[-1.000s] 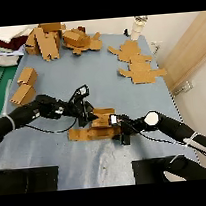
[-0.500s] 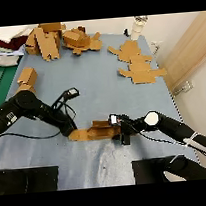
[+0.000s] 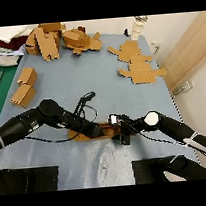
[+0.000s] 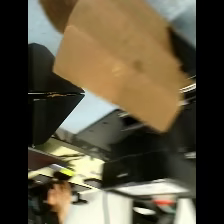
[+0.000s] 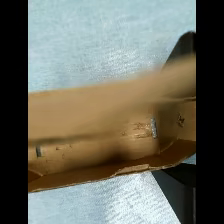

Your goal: Fold the box.

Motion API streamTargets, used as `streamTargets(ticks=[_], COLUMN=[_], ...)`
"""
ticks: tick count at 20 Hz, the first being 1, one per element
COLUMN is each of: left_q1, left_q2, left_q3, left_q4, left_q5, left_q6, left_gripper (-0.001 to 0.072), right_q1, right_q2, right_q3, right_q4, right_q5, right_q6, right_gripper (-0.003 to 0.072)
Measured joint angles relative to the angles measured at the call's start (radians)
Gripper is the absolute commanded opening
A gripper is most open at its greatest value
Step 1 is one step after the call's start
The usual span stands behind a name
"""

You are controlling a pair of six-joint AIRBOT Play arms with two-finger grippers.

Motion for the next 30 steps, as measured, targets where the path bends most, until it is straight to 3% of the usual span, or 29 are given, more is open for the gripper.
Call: streamTargets(ticks=[3, 6, 11, 15, 21, 30], left_q1=[0.019, 0.053, 0.056, 0.023, 0.009, 0.007], left_q2=[-0.041, -0.076, -0.147, -0.181, -0.191, -0.193], left_q3=[0.000, 0.000, 0.000, 0.000, 0.000, 0.029], left_q4=[-0.101, -0.168, -0.195, -0.140, -0.039, 0.013], left_q5=[0.176, 0.271, 0.239, 0.206, 0.195, 0.230], left_q6=[0.011, 0.014, -0.053, -0.179, -0.318, -0.339], left_gripper=[0.0013, 0.0013, 0.0012, 0.0012, 0.0013, 0.0013], right_q1=[0.000, 0.000, 0.000, 0.000, 0.000, 0.000], right_q2=[0.000, 0.000, 0.000, 0.000, 0.000, 0.003], right_q3=[0.000, 0.000, 0.000, 0.000, 0.000, 0.000], right_q4=[0.000, 0.000, 0.000, 0.000, 0.000, 0.001], right_q5=[0.000, 0.000, 0.000, 0.000, 0.000, 0.001], right_q6=[0.000, 0.000, 0.000, 0.000, 0.000, 0.000], right_gripper=[0.0458, 0.0458, 0.0458, 0.0458, 0.0458, 0.0458])
